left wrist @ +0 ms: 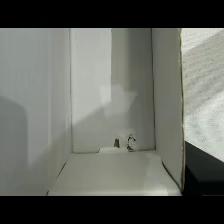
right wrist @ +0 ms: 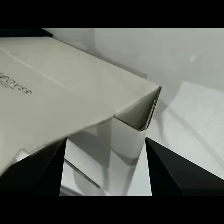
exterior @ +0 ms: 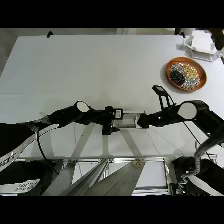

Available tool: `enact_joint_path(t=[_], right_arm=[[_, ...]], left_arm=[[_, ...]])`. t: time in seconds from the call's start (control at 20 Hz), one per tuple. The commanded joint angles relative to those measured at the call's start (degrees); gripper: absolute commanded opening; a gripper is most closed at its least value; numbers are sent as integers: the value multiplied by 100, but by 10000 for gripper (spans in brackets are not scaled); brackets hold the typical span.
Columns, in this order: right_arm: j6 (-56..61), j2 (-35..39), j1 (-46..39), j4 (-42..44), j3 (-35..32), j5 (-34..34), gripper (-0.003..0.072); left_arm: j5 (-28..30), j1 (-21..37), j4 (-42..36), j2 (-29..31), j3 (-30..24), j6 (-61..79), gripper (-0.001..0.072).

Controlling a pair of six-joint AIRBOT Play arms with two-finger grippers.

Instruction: Fold the box and place the chain.

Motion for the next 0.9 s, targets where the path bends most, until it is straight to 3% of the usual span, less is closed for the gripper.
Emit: enact_joint_path(t=[0.0,0.45,0.7,0.85], right_arm=[[750,-435,509,-568,411,-85,527],[1937,-708,994,-1484,525,369,497],[2426,-719,1062,-1829,557,400,399],[2533,-730,1062,-1982,688,439,381]], left_arm=[[0,-2,2,0,0,0,312],[0,-2,2,0,0,0,312],[0,-2,2,0,0,0,312],[0,-2,2,0,0,2,312]])
